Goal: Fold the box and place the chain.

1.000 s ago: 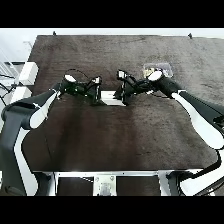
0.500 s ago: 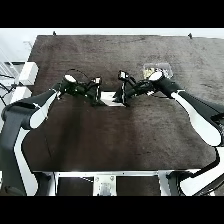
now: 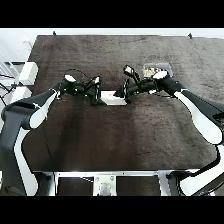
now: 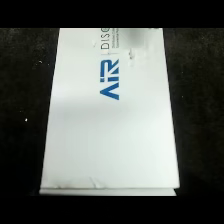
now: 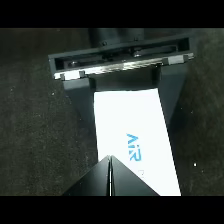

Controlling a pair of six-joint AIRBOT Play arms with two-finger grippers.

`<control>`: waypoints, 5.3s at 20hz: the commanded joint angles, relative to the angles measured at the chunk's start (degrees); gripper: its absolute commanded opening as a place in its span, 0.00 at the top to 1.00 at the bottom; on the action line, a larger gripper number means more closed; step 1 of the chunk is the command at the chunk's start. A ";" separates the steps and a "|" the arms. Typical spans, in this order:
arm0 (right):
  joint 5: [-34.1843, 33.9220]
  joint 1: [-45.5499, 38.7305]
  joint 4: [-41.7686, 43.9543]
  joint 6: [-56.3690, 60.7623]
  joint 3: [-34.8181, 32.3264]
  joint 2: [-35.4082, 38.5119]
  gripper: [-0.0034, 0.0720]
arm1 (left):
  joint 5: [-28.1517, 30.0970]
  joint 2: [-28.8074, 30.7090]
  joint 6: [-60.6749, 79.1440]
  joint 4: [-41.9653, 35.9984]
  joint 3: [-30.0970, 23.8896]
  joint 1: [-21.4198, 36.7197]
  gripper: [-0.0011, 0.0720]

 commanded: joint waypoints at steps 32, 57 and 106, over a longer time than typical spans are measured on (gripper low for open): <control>-31.87 -5.22 0.63 17.05 -41.77 51.23 0.94 | -0.09 0.02 0.04 0.00 0.04 0.00 0.19; -37.99 -6.27 2.43 17.05 -54.03 54.66 0.94 | 27.26 12.39 -32.92 -2.47 -1.62 23.76 0.97; -41.48 -6.29 5.53 17.05 -54.03 54.64 0.27 | 48.17 20.33 -46.47 3.72 -18.69 26.88 0.00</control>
